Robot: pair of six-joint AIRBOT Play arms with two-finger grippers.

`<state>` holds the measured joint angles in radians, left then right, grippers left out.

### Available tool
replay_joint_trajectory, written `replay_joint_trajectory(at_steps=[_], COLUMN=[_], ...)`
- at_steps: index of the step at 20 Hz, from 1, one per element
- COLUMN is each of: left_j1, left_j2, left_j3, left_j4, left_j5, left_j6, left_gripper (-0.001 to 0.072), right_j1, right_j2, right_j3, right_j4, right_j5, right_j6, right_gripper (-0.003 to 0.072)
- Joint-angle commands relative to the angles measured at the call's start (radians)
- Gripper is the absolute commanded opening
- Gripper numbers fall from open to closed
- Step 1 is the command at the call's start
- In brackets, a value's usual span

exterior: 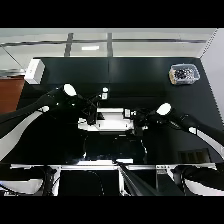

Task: Fold the box and place the chain.

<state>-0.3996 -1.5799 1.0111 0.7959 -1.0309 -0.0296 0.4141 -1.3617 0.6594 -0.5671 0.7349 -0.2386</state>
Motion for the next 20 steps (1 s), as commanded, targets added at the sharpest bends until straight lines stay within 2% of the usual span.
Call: replay_joint_trajectory(at_steps=[1, 9, 11, 13, 14, 16, 17, 19, 20], left_j1=[-0.001, 0.0, 0.001, 0.002, 0.002, 0.005, 0.017, 0.049, 0.068], left_j2=[0.0, 0.0, 0.0, 0.002, 0.008, 0.042, 0.07, 0.139, 0.174], left_j3=[0.001, 0.001, 0.001, 0.002, 0.002, 0.002, 0.005, 0.008, 0.008], left_j4=[0.0, 0.0, 0.0, 0.0, 0.0, 0.006, 0.018, 0.097, 0.149], left_j5=[0.002, 0.002, 0.002, 0.001, -0.003, 0.0, 0.003, -0.002, -0.023], left_j6=[0.0, 0.0, 0.0, 0.0, -0.002, -0.047, -0.107, -0.238, -0.308], left_gripper=[0.0025, 0.0026, 0.0026, 0.0031, 0.0124, 0.0597, 0.0703, 0.0703, 0.0703], right_j1=[0.011, 0.022, 0.022, 0.022, 0.022, 0.022, 0.022, 0.022, 0.022], right_j2=[-0.003, -0.004, -0.004, -0.004, -0.004, -0.004, -0.004, -0.004, -0.004], right_j3=[0.0, 0.0, 0.0, 0.0, 0.0, 0.0, 0.0, 0.0, 0.0], right_j4=[-0.019, -0.037, -0.037, -0.037, -0.037, -0.037, -0.037, -0.037, -0.037], right_j5=[-0.023, -0.04, -0.04, -0.04, -0.04, -0.04, -0.04, -0.04, -0.04], right_j6=[0.022, 0.04, 0.04, 0.04, 0.04, 0.04, 0.04, 0.04, 0.04], right_gripper=[0.0702, 0.07, 0.0509, 0.0488, 0.0488, 0.0488, 0.0488, 0.0475, 0.041])
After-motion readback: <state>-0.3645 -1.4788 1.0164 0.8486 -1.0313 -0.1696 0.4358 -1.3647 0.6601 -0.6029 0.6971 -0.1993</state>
